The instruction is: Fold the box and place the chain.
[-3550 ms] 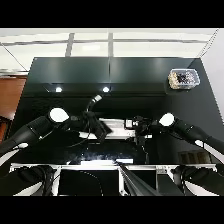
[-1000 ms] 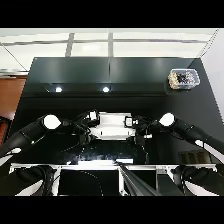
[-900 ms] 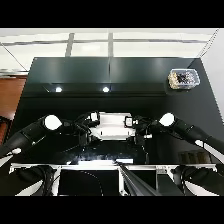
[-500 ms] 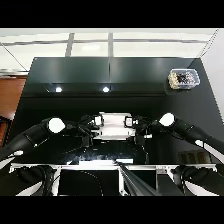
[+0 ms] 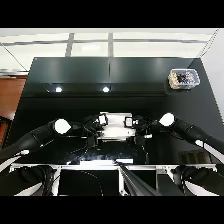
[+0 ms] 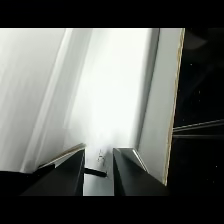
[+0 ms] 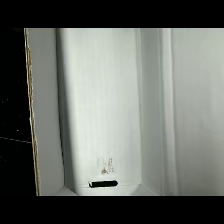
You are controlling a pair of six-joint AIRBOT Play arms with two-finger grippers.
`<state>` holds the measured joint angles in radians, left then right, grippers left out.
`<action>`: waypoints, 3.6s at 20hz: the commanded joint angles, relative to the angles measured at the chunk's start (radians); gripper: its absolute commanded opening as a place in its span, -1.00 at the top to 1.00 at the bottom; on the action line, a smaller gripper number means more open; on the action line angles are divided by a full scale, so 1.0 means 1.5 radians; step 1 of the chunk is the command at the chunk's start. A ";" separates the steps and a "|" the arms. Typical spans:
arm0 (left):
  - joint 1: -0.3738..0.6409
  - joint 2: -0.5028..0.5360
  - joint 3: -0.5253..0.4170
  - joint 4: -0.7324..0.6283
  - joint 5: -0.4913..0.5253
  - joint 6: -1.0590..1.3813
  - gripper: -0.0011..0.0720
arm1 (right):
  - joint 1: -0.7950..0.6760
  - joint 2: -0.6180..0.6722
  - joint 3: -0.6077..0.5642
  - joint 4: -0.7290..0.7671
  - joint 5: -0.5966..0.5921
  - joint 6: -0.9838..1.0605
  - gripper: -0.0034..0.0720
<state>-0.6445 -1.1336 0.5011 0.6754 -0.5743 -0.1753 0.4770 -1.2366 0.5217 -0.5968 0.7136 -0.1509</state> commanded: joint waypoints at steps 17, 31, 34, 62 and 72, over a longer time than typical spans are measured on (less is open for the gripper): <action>0.085 0.094 0.037 0.261 -0.071 -0.309 0.90 | 0.001 0.000 0.000 0.001 0.000 0.001 -0.36; 0.438 0.072 -0.052 0.196 -0.333 -0.857 0.89 | 0.001 0.000 0.000 0.001 0.000 0.001 -0.36; 0.434 -0.023 -0.051 0.046 -0.335 -0.739 0.89 | 0.001 0.000 0.000 0.001 0.000 0.001 -0.36; 0.119 -0.102 0.134 0.094 -0.194 -0.903 -0.92 | 0.001 0.000 -0.001 -0.002 -0.001 0.001 -0.36; -0.053 -0.106 0.222 0.484 -0.216 -1.263 -0.91 | 0.001 0.000 -0.001 -0.002 -0.001 0.001 -0.36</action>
<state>-0.6342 -1.2892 0.7868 1.1625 -0.8787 -1.8591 0.4770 -1.2366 0.5217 -0.5995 0.7128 -0.1497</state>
